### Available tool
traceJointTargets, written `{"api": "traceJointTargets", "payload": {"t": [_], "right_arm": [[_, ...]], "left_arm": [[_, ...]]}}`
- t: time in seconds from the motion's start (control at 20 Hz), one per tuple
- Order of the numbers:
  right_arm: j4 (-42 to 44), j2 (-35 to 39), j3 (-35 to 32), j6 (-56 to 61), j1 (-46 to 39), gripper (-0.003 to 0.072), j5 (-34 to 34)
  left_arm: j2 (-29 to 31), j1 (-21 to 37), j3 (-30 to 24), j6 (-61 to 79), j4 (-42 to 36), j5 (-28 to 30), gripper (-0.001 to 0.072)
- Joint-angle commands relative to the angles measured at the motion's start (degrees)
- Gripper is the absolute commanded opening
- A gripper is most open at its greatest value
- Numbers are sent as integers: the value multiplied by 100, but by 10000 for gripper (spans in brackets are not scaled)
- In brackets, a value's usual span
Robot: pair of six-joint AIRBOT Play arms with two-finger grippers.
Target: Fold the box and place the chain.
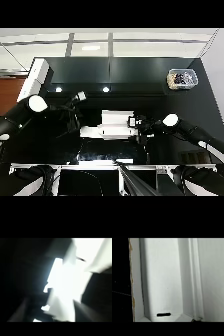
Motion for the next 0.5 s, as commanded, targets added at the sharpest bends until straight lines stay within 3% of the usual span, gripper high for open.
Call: {"api": "traceJointTargets", "payload": {"t": [0.0, 0.25, 0.45], "right_arm": [[4, -4, 0, 0, 2, 468, 0], [2, -4, 0, 0, 2, 468, 0], [2, -4, 0, 0, 2, 469, -2]], "left_arm": [[68, -275, -658, 1331, -577, 688, 706], [-144, -1058, -730, 2026, -780, 1631, 702], [-391, -1353, -726, 2035, -1296, 1646, 683]]}}
